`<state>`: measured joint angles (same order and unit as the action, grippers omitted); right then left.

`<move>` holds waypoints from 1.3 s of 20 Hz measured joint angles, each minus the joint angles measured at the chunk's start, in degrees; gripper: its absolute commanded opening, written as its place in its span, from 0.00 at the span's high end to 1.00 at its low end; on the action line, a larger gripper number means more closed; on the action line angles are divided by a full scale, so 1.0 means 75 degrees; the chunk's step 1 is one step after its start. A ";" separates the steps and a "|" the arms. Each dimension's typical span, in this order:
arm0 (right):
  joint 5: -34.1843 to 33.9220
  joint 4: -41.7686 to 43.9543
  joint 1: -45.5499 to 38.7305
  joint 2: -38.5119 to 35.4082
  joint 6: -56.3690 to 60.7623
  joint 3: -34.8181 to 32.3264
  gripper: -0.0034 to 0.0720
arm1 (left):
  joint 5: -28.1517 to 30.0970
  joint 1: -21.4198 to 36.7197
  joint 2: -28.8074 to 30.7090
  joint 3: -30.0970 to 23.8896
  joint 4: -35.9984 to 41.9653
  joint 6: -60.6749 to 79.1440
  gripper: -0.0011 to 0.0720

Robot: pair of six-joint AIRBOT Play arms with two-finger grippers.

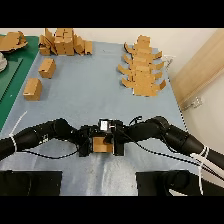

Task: Fold the box.

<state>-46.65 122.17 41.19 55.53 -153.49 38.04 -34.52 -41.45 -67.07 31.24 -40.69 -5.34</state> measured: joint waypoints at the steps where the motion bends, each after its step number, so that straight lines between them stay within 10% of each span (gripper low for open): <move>1: 0.0009 -0.0064 0.0012 -0.0128 0.0000 -0.0061 0.92 | 0.0000 0.0000 0.0000 0.0000 0.0000 0.0000 0.37; 7: 0.0114 -0.0128 0.0038 -0.0664 -0.0003 -0.0221 0.37 | 0.0003 0.0000 0.0000 0.0000 0.0000 -0.0003 0.37; 21: 0.0303 -0.0367 0.0041 -0.0201 -0.0405 -0.0248 0.37 | 0.0006 0.0000 0.0000 0.0000 0.0000 -0.0003 0.37; 26: 0.0338 -0.0484 0.0041 -0.0184 -0.0425 -0.0242 0.52 | 0.0006 0.0000 0.0000 0.0000 0.0000 -0.0003 0.37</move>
<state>-44.12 118.54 41.50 54.15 -156.68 36.23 -34.48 -41.45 -67.07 31.24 -40.69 -5.37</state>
